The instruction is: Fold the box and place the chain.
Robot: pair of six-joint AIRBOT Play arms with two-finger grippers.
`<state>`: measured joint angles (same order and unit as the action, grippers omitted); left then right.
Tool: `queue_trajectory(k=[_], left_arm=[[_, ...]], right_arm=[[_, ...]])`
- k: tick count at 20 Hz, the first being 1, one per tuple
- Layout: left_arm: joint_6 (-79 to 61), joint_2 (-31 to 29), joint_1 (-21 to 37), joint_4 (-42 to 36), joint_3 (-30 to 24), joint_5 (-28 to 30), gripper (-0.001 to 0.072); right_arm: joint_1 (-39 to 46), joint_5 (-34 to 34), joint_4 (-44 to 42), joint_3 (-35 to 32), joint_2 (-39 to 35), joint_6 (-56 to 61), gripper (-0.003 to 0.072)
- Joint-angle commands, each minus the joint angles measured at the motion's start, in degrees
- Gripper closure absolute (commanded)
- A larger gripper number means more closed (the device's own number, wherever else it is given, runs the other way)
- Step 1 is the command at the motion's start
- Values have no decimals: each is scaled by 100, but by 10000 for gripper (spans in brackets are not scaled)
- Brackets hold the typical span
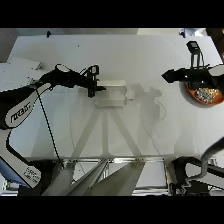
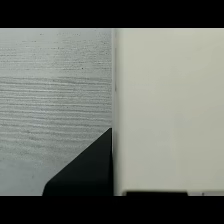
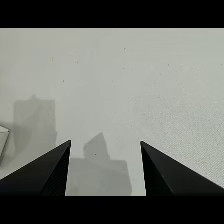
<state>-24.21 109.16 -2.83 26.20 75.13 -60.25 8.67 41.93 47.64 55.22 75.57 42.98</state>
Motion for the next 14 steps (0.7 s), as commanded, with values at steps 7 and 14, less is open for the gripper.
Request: queue_trajectory(k=[7, 14], left_arm=[[0, -2, -2, 2, -2, 4, 700], [0, -2, -2, 2, -2, 4, 700]], right_arm=[[-361, 693, -348, 2, -20, -1591, 279], [-1685, 1958, -304, 2, -428, -2999, 277]])
